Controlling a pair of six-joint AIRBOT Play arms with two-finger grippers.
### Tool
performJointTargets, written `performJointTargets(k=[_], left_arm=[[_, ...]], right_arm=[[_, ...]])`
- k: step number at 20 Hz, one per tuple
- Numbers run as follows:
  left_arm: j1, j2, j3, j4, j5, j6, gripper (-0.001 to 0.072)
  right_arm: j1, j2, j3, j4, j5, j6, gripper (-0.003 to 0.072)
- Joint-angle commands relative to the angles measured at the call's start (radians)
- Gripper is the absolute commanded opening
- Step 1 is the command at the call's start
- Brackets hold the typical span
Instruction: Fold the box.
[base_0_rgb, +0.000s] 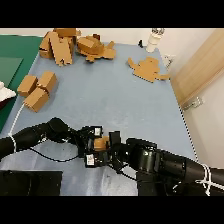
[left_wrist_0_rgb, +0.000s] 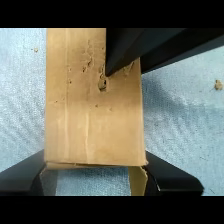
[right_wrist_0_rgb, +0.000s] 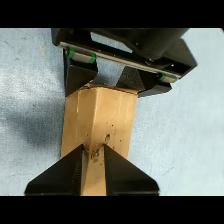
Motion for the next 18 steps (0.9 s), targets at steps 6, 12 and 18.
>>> performJointTargets(k=[6, 12, 18], left_arm=[[0.0, 0.0, 0.001, 0.001, -0.003, 0.002, 0.0442], [0.0, 0.0, 0.001, 0.001, -0.003, 0.002, 0.0442], [0.0, 0.0, 0.001, 0.001, -0.003, 0.002, 0.0443]], right_arm=[[0.0, 0.007, 0.045, -0.003, 0.013, 0.003, 0.0153], [0.0, 0.007, 0.051, -0.012, 0.02, 0.002, 0.0153], [0.0, -0.014, 0.048, 0.08, 0.023, 0.002, 0.0153]])
